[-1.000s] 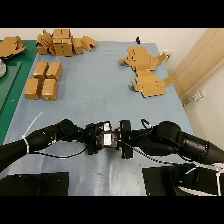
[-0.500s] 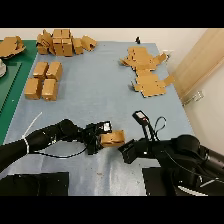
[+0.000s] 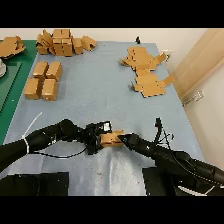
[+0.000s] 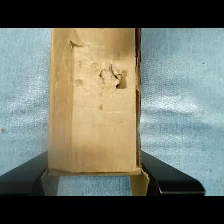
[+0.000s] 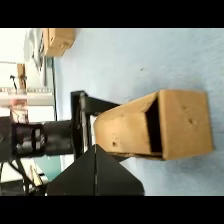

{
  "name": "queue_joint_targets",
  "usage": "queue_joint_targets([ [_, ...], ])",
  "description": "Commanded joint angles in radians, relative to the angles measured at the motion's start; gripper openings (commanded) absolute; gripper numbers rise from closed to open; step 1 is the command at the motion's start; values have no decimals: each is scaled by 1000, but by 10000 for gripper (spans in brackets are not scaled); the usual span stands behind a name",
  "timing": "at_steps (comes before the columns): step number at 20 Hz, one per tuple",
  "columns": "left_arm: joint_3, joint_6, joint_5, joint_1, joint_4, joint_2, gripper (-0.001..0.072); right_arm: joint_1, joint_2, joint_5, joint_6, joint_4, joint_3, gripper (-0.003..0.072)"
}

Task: Fold the box.

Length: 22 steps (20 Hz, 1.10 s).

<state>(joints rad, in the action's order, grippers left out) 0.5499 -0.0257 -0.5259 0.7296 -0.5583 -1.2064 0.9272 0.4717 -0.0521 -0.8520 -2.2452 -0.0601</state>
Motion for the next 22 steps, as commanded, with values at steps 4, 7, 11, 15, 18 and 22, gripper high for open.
queue_joint_targets([
  [4, 0, 0, 1, 0, 0, 0, 517, 72, 162, -190, 196, 87, 3, 1],
  [7, 0, 0, 0, 0, 0, 0, 517, 106, 194, -206, 217, 95, -1, 2],
  [11, 0, 0, 0, 0, 0, 0, 517, 122, 215, -202, 216, 95, -1, 3],
  [15, 0, 0, 1, 0, 0, 0, 517, 122, 234, -201, 216, 95, -1, 3],
  [18, 0, 0, 0, 0, 0, 0, 517, 122, 240, -192, 216, 96, -1, 3],
  [22, 0, 0, 0, 0, 0, 0, 517, 122, 240, -162, 216, 121, -1, 3],
])
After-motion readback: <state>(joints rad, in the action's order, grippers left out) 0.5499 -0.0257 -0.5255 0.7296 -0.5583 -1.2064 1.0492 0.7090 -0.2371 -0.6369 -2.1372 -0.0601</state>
